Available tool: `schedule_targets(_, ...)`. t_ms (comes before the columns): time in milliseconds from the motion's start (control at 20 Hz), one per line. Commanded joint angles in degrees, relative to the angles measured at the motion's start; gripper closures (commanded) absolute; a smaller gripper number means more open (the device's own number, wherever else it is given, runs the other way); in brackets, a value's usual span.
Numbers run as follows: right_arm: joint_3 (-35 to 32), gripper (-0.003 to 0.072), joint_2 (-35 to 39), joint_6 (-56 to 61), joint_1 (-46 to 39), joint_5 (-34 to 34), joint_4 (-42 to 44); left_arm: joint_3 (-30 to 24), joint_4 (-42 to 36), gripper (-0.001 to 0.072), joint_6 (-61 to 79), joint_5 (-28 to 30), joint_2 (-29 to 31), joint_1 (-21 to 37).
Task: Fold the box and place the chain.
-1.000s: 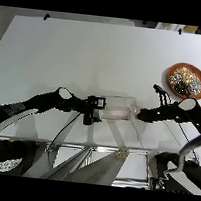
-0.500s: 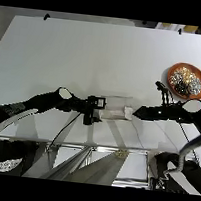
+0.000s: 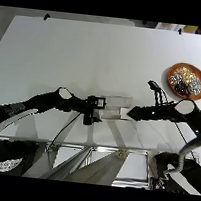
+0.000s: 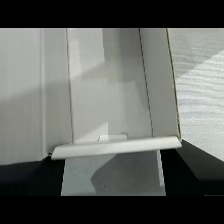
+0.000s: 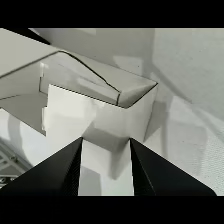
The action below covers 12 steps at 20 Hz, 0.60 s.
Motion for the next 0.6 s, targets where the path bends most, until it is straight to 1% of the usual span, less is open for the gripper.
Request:
schedule_targets(0, 2.9, 0.0343, -0.3, 12.9, 5.4, -3.1, -9.4, 0.0, 0.0, 0.0499, 0.0, 0.0, 0.0, 0.0)
schedule_targets(150, 6.3, 0.0343, -0.7, 21.6, 9.0, -3.2, -16.3, 0.0, 0.0, 0.0499, 0.0, 0.0, 0.0, 0.0)
schedule_targets(300, 8.6, 0.0349, -2.7, 28.9, 13.2, -1.8, -22.3, 0.0, 0.0, 0.0499, 0.0, 0.0, 0.0, 0.0)
schedule_targets(450, 9.4, 0.0349, -4.8, 32.2, 16.7, -1.9, -24.4, 0.0, 0.0, 0.0499, 0.0, 0.0, 0.0, 0.0)
schedule_targets(550, 10.5, 0.0349, -5.9, 35.7, 18.7, -1.3, -27.6, 0.0, 0.0, 0.0499, 0.0, 0.0, 0.0, 0.0)
